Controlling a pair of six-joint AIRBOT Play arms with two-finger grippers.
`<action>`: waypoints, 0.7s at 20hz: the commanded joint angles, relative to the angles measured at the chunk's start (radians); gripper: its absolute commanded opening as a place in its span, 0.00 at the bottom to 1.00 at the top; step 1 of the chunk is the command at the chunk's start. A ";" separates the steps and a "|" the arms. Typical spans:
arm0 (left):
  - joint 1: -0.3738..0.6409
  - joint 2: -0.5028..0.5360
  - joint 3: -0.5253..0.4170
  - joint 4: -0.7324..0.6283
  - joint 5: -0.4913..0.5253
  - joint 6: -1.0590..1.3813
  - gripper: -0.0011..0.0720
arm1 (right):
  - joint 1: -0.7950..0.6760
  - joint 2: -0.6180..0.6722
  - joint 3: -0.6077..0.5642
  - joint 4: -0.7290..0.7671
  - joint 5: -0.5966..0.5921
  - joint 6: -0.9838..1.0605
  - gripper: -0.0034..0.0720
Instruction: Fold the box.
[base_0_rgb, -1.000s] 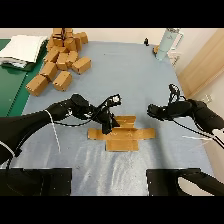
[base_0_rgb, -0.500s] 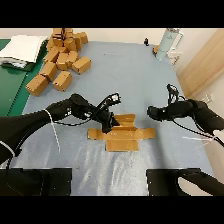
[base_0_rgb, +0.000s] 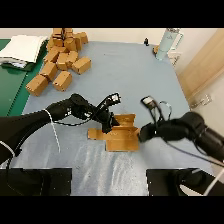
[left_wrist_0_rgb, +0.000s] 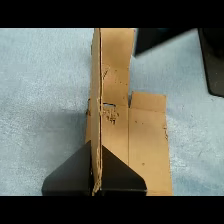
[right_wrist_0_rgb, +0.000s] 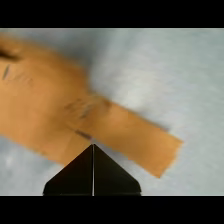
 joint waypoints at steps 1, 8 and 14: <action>0.000 -0.001 0.000 0.000 0.000 0.000 0.03 | 0.267 0.063 -0.114 -0.088 0.077 0.000 0.07; 0.000 -0.001 0.000 0.000 0.000 0.000 0.03 | 0.364 -0.121 -0.179 -0.181 0.186 -0.114 0.85; 0.000 -0.001 0.000 0.000 0.000 0.000 0.03 | 0.364 -0.151 -0.170 -0.280 0.233 -0.118 0.84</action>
